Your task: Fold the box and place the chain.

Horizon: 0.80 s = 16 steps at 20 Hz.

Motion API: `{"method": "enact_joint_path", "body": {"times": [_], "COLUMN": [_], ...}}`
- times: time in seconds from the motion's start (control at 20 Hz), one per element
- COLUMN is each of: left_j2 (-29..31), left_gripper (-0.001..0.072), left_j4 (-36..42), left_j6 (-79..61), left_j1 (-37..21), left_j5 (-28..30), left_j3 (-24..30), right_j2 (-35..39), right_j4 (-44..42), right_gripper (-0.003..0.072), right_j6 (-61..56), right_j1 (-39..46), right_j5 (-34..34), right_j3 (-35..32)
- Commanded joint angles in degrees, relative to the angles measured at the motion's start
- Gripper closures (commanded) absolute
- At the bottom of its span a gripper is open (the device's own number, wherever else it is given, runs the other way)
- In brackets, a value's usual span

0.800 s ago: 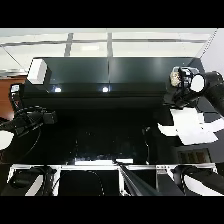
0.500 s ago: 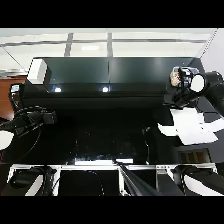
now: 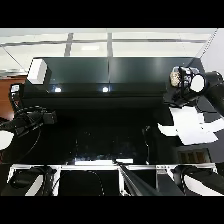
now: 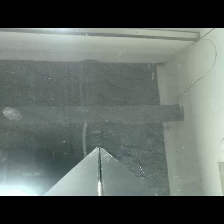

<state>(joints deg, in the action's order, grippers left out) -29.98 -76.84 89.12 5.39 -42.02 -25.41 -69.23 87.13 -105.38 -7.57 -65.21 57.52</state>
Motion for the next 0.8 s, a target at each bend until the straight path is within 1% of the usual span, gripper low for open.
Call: {"method": "enact_joint_path", "body": {"times": [0.0,0.15,0.2,0.25,0.3,0.35,0.4,0.45,0.5,0.55,0.65,0.75], "left_j2": [0.0,0.0,0.0,0.0,0.0,0.0,-0.2,-0.6,-1.0,-1.7,-3.1,-4.2], "left_gripper": [0.0686,0.0686,0.0686,0.0686,0.0686,0.0686,0.0685,0.0644,0.0408,0.0008,0.0005,0.0005], "left_j4": [0.0,0.0,0.0,0.0,0.0,0.0,0.0,-0.2,-0.2,-0.3,-0.4,-0.9], "left_j6": [0.0,0.0,0.0,0.0,0.0,0.0,0.0,0.0,0.0,0.0,-0.2,-0.2], "left_j1": [0.0,0.0,0.0,0.0,0.0,0.0,0.0,0.0,0.0,0.0,0.0,0.0], "left_j5": [0.0,0.0,0.0,0.2,1.7,3.4,5.1,7.0,8.5,10.3,12.1,12.1], "left_j3": [0.0,0.0,0.0,0.0,0.0,0.0,0.1,0.0,0.1,0.1,0.0,0.0], "right_j2": [0.0,0.0,0.0,0.0,-0.1,-0.2,-0.7,-1.2,-1.5,-1.8,-2.3,-2.7], "right_j4": [-0.3,-1.0,0.5,2.4,5.6,9.4,14.1,18.2,21.5,23.1,22.4,17.4], "right_gripper": [0.0673,0.0672,0.06,0.0129,-0.0034,-0.0034,-0.0034,-0.0034,-0.0034,-0.0034,-0.0034,-0.0034], "right_j6": [0.1,0.1,0.1,0.1,0.3,0.1,-0.3,-0.1,0.0,0.0,0.0,2.6], "right_j1": [0.0,0.0,0.1,0.2,0.3,1.0,2.7,5.6,9.4,14.5,27.8,41.0], "right_j5": [9.6,18.4,21.9,24.6,26.7,27.0,25.1,22.3,19.9,18.0,15.2,12.8], "right_j3": [0.0,0.0,0.0,0.0,0.0,0.1,0.6,1.2,1.7,2.2,2.6,2.6]}}
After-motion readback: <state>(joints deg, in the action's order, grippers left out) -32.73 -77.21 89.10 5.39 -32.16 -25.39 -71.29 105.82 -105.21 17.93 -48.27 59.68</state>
